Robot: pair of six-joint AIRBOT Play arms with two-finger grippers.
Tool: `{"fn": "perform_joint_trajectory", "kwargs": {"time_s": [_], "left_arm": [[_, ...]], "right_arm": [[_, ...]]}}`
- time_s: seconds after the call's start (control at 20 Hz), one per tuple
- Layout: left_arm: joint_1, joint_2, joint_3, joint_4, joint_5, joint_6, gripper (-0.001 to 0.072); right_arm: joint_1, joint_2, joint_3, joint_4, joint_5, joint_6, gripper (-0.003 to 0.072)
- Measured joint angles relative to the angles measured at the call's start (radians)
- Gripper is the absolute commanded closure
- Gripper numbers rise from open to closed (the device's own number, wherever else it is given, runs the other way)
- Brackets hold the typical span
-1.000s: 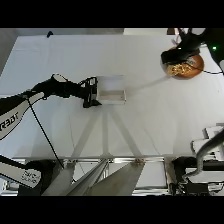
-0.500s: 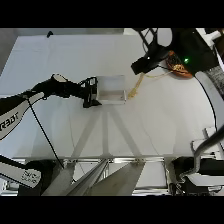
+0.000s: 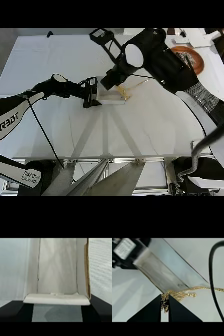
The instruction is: Fold the box and place the chain.
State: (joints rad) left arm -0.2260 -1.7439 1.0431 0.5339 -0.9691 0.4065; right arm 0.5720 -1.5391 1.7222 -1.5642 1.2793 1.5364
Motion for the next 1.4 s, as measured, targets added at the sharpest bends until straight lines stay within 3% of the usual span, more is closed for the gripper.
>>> {"fn": "perform_joint_trajectory", "kwargs": {"time_s": [0.5,1.25,1.4], "left_arm": [[0.000,0.000,0.000,0.000,0.000,0.000,0.0314],[0.000,0.000,0.000,-0.001,0.000,0.000,0.0314],[0.000,0.000,0.000,-0.001,0.000,0.000,0.0314]], "right_arm": [[0.032,-0.084,-0.001,0.096,-0.087,-0.017,0.0680],[0.026,-0.249,-0.002,-0.011,-0.092,0.084,0.0671],[0.026,-0.281,-0.002,-0.015,-0.074,0.104,0.0492]]}}
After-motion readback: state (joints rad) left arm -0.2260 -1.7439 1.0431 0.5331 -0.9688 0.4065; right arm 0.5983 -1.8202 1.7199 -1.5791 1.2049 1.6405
